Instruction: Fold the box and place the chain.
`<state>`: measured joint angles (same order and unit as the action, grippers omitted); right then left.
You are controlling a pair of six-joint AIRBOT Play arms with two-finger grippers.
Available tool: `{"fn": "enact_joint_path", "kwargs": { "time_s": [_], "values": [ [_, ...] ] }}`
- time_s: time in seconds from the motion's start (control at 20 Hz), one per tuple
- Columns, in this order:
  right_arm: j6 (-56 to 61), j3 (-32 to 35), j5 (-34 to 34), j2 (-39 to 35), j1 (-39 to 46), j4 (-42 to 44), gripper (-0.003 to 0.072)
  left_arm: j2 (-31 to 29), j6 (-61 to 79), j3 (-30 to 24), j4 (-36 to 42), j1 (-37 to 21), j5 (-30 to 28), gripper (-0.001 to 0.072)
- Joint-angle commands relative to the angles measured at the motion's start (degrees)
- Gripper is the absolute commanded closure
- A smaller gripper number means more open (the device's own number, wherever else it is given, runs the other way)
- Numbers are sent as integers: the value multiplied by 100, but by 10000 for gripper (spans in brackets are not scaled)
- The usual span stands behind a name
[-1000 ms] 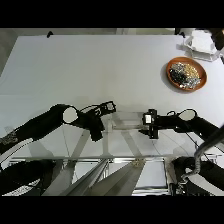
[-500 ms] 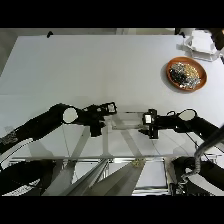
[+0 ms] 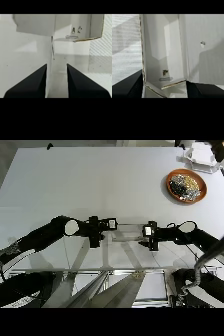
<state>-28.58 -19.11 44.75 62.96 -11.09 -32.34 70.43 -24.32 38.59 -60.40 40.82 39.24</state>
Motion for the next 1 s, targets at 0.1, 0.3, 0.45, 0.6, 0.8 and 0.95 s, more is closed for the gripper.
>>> {"fn": "enact_joint_path", "kwargs": {
  "time_s": [0.1, 0.3, 0.45, 0.6, 0.8, 0.95],
  "values": [
    [2, 2, 4, 2, -2, 0, 461, 59, 807, -2, 435, 229, -275, 423],
    [2, 2, 4, 2, -2, 0, 461, 92, 782, -2, 428, 466, -234, 436],
    [2, 2, 4, 2, -2, 0, 461, 92, 780, -2, 448, 476, -199, 438],
    [2, 2, 4, 2, -2, 0, 461, 92, 785, 0, 745, 476, -275, 567],
    [2, 2, 4, 2, -2, 0, 461, 92, 787, 0, 940, 503, -629, 565],
    [2, 2, 4, 2, -2, 0, 461, 120, 785, 0, 938, 575, -820, 566]
  ]
}}
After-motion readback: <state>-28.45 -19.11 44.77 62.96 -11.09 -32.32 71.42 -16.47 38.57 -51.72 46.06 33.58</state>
